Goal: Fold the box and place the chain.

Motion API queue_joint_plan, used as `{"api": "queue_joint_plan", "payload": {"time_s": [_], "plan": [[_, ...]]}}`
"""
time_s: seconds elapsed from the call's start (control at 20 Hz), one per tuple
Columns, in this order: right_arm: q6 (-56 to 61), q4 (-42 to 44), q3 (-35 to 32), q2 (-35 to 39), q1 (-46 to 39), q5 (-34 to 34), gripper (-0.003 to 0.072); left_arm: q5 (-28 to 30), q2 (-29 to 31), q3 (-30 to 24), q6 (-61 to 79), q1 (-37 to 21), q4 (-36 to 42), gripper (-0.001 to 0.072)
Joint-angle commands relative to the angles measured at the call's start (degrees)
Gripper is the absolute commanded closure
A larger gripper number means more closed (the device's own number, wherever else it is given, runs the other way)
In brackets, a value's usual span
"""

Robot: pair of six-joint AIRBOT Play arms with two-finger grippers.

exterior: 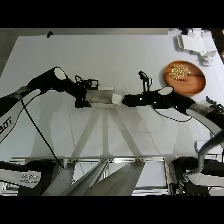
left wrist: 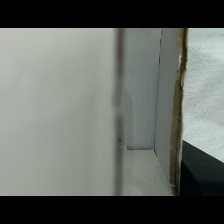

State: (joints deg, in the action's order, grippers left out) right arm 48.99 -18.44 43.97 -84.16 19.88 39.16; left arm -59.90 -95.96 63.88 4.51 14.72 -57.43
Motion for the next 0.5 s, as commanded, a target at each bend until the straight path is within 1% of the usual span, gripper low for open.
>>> {"api": "queue_joint_plan", "payload": {"time_s": [0.0,0.1,0.2,0.35,0.45], "plan": [[0.0,1.1,0.1,2.8,-0.9,0.6,0.0678,0.0,0.0,0.0,0.0,0.0,0.0,0.0693],[-0.2,2.9,0.1,3.1,-0.9,2.1,0.0679,0.0,0.0,0.0,0.0,0.0,0.0,0.0693],[-2.9,6.3,0.1,3.1,-0.4,3.9,0.0679,0.0,0.0,0.0,0.0,0.0,0.0,0.0693],[-5.0,10.1,0.1,3.1,0.8,3.9,0.0679,-0.1,0.0,0.0,0.0,0.0,0.0,0.0693],[-6.3,10.7,0.1,3.1,0.9,3.9,0.0677,-0.1,0.0,0.0,0.0,0.0,0.0,0.0693]]}}
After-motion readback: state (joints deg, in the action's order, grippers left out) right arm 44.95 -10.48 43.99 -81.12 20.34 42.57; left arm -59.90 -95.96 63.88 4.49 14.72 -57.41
